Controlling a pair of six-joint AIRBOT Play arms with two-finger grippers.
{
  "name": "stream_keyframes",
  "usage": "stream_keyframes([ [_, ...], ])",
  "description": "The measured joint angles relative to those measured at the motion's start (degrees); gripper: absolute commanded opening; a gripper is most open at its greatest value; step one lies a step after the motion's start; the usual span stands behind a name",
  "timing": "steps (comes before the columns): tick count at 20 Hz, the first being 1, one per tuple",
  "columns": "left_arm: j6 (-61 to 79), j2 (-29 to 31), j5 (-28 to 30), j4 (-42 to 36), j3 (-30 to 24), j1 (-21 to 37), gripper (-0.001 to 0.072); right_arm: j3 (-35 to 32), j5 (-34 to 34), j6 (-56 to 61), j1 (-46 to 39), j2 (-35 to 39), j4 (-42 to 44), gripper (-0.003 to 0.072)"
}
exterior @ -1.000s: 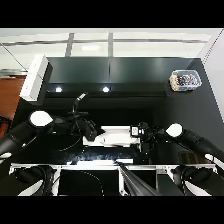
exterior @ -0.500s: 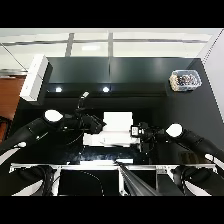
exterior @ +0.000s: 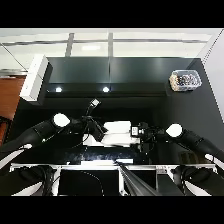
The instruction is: Fold the box and place the chain.
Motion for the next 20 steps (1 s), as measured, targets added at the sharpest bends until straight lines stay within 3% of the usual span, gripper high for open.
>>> stream_keyframes([
  [5, -3.8, 2.54, -3.72, 7.87, 2.16, 4.02, 0.0023, 0.0, -0.17, 0.11, 0.0, 0.0, 0.09, 0.0334],
  [10, -7.02, 11.96, -12.55, 19.67, 3.39, 12.22, 0.0036, 0.0, -0.24, 0.2, 0.0, 0.0, 0.13, 0.0334],
  [11, -5.92, 13.44, -14.62, 20.74, 3.5, 13.14, 0.0204, 0.0, -0.22, 0.17, 0.0, 0.0, 0.11, 0.0334],
  [12, -4.52, 14.45, -16.55, 21.81, 3.5, 13.7, 0.0521, 0.0, -0.22, 0.17, 0.0, 0.0, 0.11, 0.0334],
  [13, -2.86, 15.17, -17.66, 22.47, 3.45, 14.01, 0.0717, 0.0, -0.2, 0.17, 0.0, 0.0, 0.11, 0.0334],
  [20, 17.29, 16.94, -16.83, 24.85, -2.03, 11.15, 0.071, 0.0, -0.11, 0.02, 0.0, 0.0, 0.09, 0.0334],
])
